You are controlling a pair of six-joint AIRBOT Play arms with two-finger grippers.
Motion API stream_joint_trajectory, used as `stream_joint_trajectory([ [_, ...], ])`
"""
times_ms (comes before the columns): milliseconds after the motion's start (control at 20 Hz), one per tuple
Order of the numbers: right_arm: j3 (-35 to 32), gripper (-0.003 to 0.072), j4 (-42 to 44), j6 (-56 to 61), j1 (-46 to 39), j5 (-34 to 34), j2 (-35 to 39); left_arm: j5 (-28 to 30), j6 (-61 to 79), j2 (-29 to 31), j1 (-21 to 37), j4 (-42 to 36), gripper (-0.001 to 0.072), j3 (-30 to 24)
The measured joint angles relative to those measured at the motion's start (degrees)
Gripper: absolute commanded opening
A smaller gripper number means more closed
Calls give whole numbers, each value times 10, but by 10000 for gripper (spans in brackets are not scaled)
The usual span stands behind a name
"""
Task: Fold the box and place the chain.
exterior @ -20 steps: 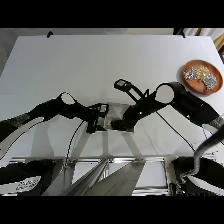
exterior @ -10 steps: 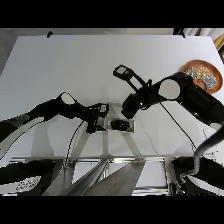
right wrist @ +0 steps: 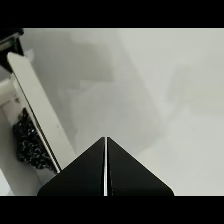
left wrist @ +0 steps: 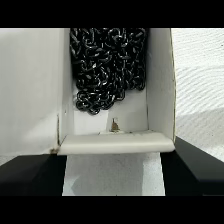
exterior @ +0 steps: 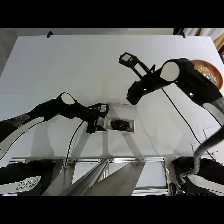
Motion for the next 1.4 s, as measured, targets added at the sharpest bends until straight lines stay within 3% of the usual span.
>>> stream_joint_trajectory([
  [200,1,15,21,-61,13,45,-47,0,0,0,0,0,212,0],
  [250,2,35,25,-70,19,54,-51,0,0,0,0,0,212,0],
  [300,2,112,27,-78,25,64,-52,0,0,0,0,0,212,0],
  [500,2,188,33,-94,43,118,-45,0,0,0,0,0,212,0],
  [600,2,281,35,-97,47,138,-35,0,0,0,0,0,212,0],
  [700,2,281,45,-99,50,152,-21,0,0,0,0,0,212,0],
  [1000,2,284,58,-101,52,169,-1,0,0,0,0,0,212,0],
  [1050,2,313,60,-102,52,169,-1,0,0,0,0,0,212,0],
  [1150,2,450,61,-103,54,169,0,0,0,0,0,0,212,0],
  [1400,2,449,45,-109,74,150,0,0,0,0,0,0,212,0],
])
